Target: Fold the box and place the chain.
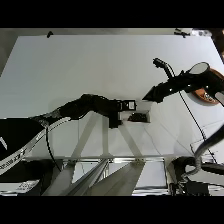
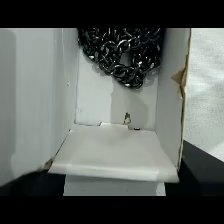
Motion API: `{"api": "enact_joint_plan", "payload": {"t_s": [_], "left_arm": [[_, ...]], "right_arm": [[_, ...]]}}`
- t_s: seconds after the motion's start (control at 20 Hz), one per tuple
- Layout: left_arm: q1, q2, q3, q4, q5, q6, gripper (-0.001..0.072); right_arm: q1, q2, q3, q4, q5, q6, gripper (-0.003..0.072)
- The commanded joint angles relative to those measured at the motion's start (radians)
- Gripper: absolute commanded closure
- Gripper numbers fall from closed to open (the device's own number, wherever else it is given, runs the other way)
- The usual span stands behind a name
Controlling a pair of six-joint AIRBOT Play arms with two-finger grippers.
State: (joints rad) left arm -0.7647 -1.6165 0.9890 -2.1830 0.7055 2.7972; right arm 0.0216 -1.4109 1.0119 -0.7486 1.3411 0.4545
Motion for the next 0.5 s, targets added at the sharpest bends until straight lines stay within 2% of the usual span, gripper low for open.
{"api": "enact_joint_plan", "payload": {"t_s": [0.0,0.2,0.3,0.35,0.45], "left_arm": [[0.000,-0.001,0.000,0.000,0.000,0.000,0.0434],[0.000,-0.001,0.000,0.000,0.000,0.000,0.0434],[0.000,-0.001,0.000,0.000,0.000,0.000,0.0434],[0.000,-0.001,0.000,0.000,0.000,0.000,0.0434],[0.000,-0.001,0.000,0.000,0.000,0.000,0.0434]], "right_arm": [[0.045,0.025,0.008,-0.089,0.066,-0.018,0.0667],[0.127,0.051,0.008,-0.239,0.064,-0.001,0.0529],[0.158,0.061,0.008,-0.282,0.057,0.035,0.0404],[0.174,0.065,0.008,-0.305,0.056,0.044,0.0370],[0.211,0.080,0.008,-0.392,0.056,0.067,0.0365]]}}
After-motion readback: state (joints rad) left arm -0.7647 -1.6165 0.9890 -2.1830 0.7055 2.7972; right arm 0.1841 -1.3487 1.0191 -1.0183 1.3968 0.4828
